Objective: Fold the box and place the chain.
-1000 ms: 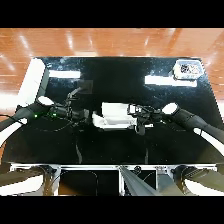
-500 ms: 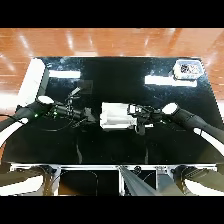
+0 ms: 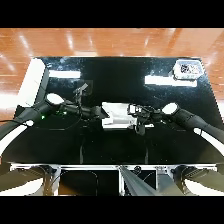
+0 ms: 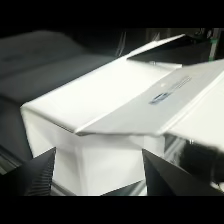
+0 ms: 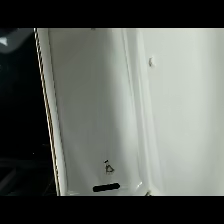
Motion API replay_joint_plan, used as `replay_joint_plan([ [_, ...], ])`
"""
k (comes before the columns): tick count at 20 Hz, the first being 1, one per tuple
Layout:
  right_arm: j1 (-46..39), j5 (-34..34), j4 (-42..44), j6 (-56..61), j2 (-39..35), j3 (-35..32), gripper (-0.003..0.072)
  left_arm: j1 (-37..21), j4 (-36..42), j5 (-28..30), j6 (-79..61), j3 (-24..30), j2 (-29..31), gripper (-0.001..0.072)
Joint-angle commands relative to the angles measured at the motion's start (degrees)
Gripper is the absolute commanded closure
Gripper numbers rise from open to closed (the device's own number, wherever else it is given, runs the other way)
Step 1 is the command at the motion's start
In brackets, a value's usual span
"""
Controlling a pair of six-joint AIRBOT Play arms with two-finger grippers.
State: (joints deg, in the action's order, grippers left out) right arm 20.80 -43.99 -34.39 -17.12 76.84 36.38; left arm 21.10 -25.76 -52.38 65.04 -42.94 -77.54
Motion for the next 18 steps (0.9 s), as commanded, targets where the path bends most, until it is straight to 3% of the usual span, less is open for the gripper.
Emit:
replay_joint_plan([
  [1, 0.0, -0.1, 0.0, 0.0, 0.0, 0.0, 0.0205, 5.2, -3.3, 9.2, 6.0, -0.9, 1.6, 0.0081],
  [5, 0.0, -0.1, 0.0, 0.0, 0.0, 0.0, 0.0206, 9.7, -18.8, 12.7, 19.9, -3.4, 2.9, 0.0081],
  [11, 0.0, -0.1, 0.0, 0.0, 0.0, 0.0, 0.0206, 17.1, -43.8, 12.7, 41.9, -7.9, 2.9, 0.0083],
  [16, 0.0, -0.1, 0.0, 0.0, 0.0, 0.0, 0.0206, 21.4, -59.1, 7.1, 55.8, -9.9, 2.5, 0.0085],
  [18, 0.0, -0.1, 0.0, 0.0, 0.0, 0.0, 0.0205, 22.5, -61.9, 2.8, 57.9, -11.9, 1.7, 0.0086],
])
